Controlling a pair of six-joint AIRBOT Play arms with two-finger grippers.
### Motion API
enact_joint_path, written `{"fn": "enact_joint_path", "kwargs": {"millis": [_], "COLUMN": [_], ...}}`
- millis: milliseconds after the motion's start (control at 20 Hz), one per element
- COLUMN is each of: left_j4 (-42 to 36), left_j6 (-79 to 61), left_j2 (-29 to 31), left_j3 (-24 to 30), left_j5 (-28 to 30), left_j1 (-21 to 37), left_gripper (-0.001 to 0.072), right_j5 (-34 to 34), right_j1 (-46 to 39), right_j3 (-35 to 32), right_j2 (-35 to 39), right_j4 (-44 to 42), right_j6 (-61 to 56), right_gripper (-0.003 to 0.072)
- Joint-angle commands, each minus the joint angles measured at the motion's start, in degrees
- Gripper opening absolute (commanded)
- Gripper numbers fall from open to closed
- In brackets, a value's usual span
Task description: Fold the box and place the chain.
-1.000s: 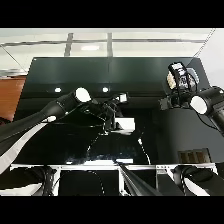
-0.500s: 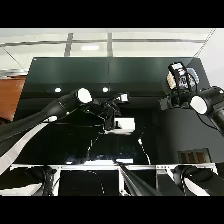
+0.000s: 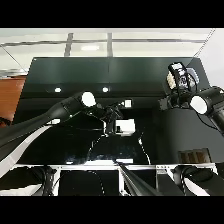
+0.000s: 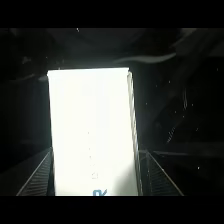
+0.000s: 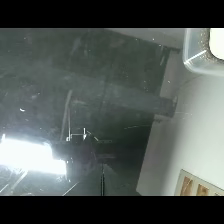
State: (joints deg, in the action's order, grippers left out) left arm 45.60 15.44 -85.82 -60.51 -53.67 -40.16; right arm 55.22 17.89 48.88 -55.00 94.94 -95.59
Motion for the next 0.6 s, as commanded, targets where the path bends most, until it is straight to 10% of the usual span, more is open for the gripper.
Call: {"fn": "enact_joint_path", "kwargs": {"millis": [0, 450, 550], "left_j4": [2.6, 14.2, 17.1], "left_j6": [0.1, 14.7, 18.6], "left_j2": [-0.5, -1.3, -0.5], "left_j3": [0.0, 0.3, 0.3], "left_j5": [1.2, 14.0, 10.3], "left_j1": [-1.4, -6.9, -6.5], "left_gripper": [0.0715, 0.0711, 0.0506], "right_j5": [0.0, 0.0, 0.0], "right_j1": [0.0, 0.0, 0.0], "right_j3": [0.0, 0.0, 0.0], "right_j2": [0.0, 0.0, 0.0], "right_j4": [-0.3, -0.5, -1.0], "right_j6": [0.0, 0.0, 0.0], "right_gripper": [0.0017, 0.0017, 0.0017]}}
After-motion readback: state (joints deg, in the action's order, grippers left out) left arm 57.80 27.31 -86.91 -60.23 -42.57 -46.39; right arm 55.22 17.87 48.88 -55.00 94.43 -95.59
